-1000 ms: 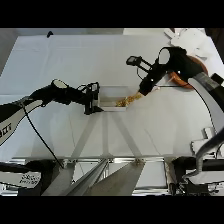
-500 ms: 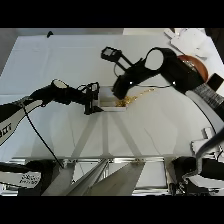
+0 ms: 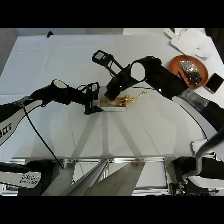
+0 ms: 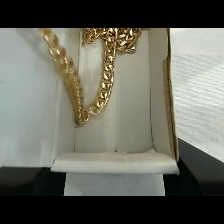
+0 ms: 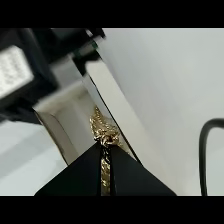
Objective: Fold the box and place the chain.
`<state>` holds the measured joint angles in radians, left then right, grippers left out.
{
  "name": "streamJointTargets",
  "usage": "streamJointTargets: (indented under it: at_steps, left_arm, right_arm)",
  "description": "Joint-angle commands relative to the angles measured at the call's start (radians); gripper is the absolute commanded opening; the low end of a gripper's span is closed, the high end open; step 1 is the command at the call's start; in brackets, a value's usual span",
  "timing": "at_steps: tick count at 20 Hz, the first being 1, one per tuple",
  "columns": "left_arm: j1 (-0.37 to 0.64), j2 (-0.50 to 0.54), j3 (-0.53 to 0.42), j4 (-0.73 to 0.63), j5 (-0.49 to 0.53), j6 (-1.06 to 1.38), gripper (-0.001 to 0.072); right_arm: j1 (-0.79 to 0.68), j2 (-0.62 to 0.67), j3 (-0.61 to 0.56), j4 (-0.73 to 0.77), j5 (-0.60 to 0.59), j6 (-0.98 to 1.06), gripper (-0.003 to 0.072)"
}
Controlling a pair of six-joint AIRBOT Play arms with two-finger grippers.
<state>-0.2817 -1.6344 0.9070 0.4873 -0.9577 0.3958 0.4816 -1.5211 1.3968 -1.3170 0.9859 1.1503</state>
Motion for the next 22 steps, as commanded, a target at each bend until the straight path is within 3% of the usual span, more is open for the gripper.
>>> streamJointTargets:
  at_steps: [1, 2, 3, 7, 12, 16, 22]
  left_arm:
    - [0.000, 0.000, 0.000, 0.000, 0.000, 0.000, 0.0380]
    - [0.000, 0.000, 0.000, 0.000, 0.000, 0.000, 0.0380]
    - [0.000, 0.000, 0.000, 0.000, 0.000, 0.000, 0.0380]
    - [0.000, 0.000, 0.000, 0.000, 0.000, 0.000, 0.0380]
    - [0.000, 0.000, 0.000, 0.000, 0.000, 0.000, 0.0380]
    - [0.000, 0.000, 0.000, 0.000, 0.000, 0.000, 0.0380]
    - [0.000, 0.000, 0.000, 0.000, 0.000, 0.000, 0.0380]
  right_arm:
    - [0.002, -0.027, 0.000, -0.093, 0.091, 0.073, 0.0033]
    - [0.002, -0.033, -0.001, -0.093, 0.124, 0.072, 0.0221]
    - [0.002, -0.035, -0.002, -0.096, 0.143, 0.065, 0.0350]
    - [-0.044, 0.004, -0.002, -0.003, 0.183, -0.093, 0.0344]
    - [-0.232, 0.066, -0.002, 0.038, 0.210, -0.331, 0.0345]
    - [-0.332, 0.019, -0.005, -0.034, 0.212, -0.451, 0.0345]
    - [-0.302, -0.128, -0.005, -0.036, 0.244, -0.692, 0.0346]
